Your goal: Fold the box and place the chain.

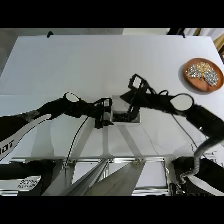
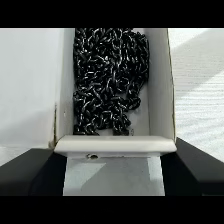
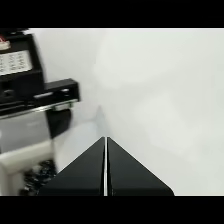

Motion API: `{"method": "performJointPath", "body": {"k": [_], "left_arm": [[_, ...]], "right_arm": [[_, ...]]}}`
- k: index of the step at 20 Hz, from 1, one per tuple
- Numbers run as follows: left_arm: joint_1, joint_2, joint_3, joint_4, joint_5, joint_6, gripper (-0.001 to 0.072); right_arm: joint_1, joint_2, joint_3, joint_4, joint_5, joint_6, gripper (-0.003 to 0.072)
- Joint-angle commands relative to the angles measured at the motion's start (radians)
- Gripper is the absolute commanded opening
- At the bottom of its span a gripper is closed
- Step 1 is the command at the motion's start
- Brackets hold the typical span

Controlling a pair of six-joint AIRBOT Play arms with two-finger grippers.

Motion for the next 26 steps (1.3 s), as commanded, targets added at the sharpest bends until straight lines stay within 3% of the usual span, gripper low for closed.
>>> {"method": "performJointPath", "body": {"k": [1,6,11,18,23,26], "left_arm": [[0.001,0.001,0.000,0.000,0.000,0.000,0.0143],[0.001,0.001,0.000,0.000,0.000,0.000,0.0143],[0.001,0.001,0.000,0.000,0.000,0.000,0.0143],[0.001,0.000,0.000,0.000,0.000,0.000,0.0143],[0.001,0.001,0.000,0.000,0.000,0.000,0.0143],[0.001,0.001,0.000,0.000,0.000,0.000,0.0143]], "right_arm": [[-0.123,-0.019,0.173,-0.296,0.160,0.218,0.0014],[-0.164,-0.167,0.288,-0.389,0.164,0.318,0.0011],[-0.110,-0.339,0.288,-0.390,0.331,0.394,0.0013],[-0.090,-0.266,0.287,-0.391,0.496,0.383,0.0013],[-0.060,-0.210,0.285,-0.402,0.678,0.314,0.0017],[-0.010,-0.212,0.273,-0.417,0.681,0.312,0.0194]]}}
